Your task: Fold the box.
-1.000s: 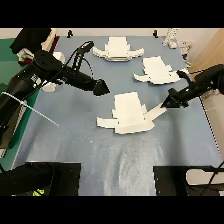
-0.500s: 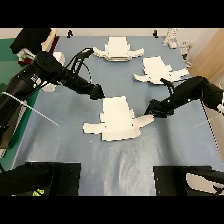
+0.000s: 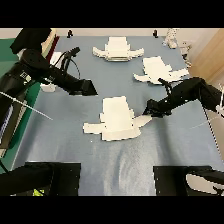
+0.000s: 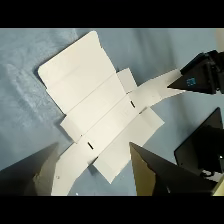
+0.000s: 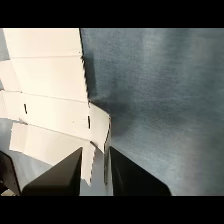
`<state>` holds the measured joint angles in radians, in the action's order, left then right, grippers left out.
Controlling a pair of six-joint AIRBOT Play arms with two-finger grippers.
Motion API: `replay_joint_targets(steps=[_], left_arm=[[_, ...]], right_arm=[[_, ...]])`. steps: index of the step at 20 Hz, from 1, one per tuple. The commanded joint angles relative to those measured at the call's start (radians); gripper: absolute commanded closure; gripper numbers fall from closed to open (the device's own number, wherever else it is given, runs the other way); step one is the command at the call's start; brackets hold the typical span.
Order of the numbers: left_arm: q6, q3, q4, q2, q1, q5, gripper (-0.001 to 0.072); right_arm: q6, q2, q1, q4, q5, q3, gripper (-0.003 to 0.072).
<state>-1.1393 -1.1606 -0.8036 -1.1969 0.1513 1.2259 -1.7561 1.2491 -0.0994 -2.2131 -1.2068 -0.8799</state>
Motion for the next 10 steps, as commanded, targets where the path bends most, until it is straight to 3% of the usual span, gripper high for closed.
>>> replay_joint_targets(steps=[1, 6, 8, 9, 10], left_arm=[[-0.018, 0.003, 0.026, -0.001, -0.072, 0.108, 0.0021], [-0.032, 0.122, 0.03, -0.001, -0.1, 0.121, 0.0021], [-0.026, 0.198, 0.079, 0.0, -0.12, 0.121, 0.002], [-0.007, 0.228, 0.111, 0.0, -0.131, 0.121, 0.0021], [0.016, 0.247, 0.134, 0.0, -0.14, 0.121, 0.002]], right_arm=[[-0.009, 0.031, -0.021, 0.008, 0.003, 0.0, 0.0423], [-0.038, 0.069, -0.027, 0.018, 0.051, 0.0, 0.0428], [-0.089, 0.069, -0.028, 0.017, 0.026, 0.0, 0.0591], [-0.098, 0.069, -0.028, 0.017, 0.021, 0.001, 0.06], [-0.115, 0.064, -0.037, 0.016, 0.024, 0.006, 0.069]])
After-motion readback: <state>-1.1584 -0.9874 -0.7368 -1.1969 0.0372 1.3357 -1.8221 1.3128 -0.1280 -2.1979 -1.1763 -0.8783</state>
